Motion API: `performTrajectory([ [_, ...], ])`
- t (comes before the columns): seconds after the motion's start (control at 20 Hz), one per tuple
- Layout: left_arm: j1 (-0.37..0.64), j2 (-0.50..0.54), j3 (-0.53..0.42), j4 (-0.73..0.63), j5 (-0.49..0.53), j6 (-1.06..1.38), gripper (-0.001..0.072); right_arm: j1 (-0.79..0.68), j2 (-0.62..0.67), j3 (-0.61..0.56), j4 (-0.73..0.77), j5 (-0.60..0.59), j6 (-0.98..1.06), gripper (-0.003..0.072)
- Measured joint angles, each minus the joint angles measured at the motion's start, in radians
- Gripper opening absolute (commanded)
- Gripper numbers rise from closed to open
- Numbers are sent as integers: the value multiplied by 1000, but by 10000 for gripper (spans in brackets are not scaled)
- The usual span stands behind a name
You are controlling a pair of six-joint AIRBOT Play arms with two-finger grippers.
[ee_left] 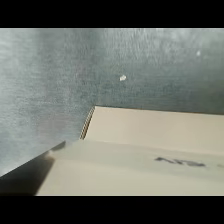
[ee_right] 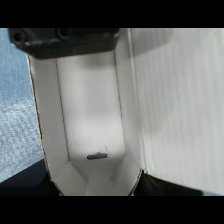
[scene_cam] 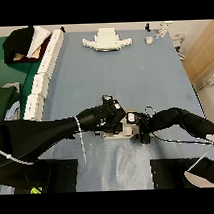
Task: Fold the box.
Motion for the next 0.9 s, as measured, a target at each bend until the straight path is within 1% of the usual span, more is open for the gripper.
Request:
performTrajectory([
  [0.05, 0, -2, 0, -2, 0, -2, 521, 0, 0, 0, 0, 0, 0, 525],
  [0.1, 0, -4, 0, -1, 0, -3, 430, 0, 0, 0, 0, 0, 0, 525],
  [0.15, 0, -10, 0, -2, 2, -3, 256, 0, 0, 0, 0, 0, 0, 525],
  [0.2, 0, -14, 0, 0, 2, -5, 103, 0, 0, 0, 0, 0, 0, 525],
  [0.25, 0, -16, 0, 1, -5, -5, 13, 0, 0, 0, 0, 0, 0, 525],
  [0.45, 1, -22, 0, 2, -1, -5, 16, 0, 0, 0, 0, 0, 0, 525],
  [0.5, 1, -23, 0, 2, -1, -4, 254, 0, 0, 0, 0, 0, 0, 525],
  [0.55, 1, -25, 0, 4, 5, -1, 597, 0, 0, 0, 0, 0, 0, 525],
  [0.6, 1, -26, 0, -1, 16, 2, 660, 0, 0, 0, 0, 0, 0, 525],
  [0.75, 1, -23, 0, 1, 0, 6, 661, 0, 0, 0, 0, 0, 0, 525],
  [0.9, 1, -8, 20, 2, -52, 39, 661, 0, 0, 0, 0, 0, 0, 525],
])
